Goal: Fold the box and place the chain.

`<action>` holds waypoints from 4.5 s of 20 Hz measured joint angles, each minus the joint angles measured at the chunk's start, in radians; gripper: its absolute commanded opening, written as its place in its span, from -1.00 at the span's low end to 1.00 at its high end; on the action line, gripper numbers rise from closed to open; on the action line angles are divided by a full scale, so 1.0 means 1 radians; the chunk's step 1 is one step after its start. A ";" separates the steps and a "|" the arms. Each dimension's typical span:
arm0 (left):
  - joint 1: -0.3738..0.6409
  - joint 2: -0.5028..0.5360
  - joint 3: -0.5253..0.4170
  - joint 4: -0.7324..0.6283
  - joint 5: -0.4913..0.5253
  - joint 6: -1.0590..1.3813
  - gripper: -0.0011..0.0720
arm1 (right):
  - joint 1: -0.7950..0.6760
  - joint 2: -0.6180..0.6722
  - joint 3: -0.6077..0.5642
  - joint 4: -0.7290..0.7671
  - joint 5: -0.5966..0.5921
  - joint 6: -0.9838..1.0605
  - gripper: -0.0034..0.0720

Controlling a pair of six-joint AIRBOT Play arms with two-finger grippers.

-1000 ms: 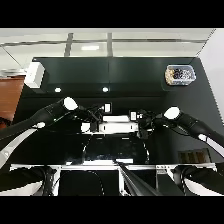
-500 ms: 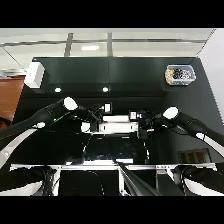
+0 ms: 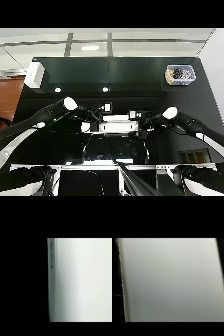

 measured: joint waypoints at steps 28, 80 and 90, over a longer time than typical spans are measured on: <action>0.138 0.318 -0.029 0.148 -0.360 -0.615 -0.90 | 0.000 0.000 0.000 -0.003 -0.002 0.003 -0.63; 0.027 0.187 -0.128 0.096 -0.008 -0.080 0.11 | 0.000 0.000 0.000 -0.003 -0.003 0.003 -0.63; 0.001 0.159 -0.129 -0.049 -0.030 -0.081 -0.61 | 0.000 0.000 0.000 -0.003 -0.003 0.003 -0.63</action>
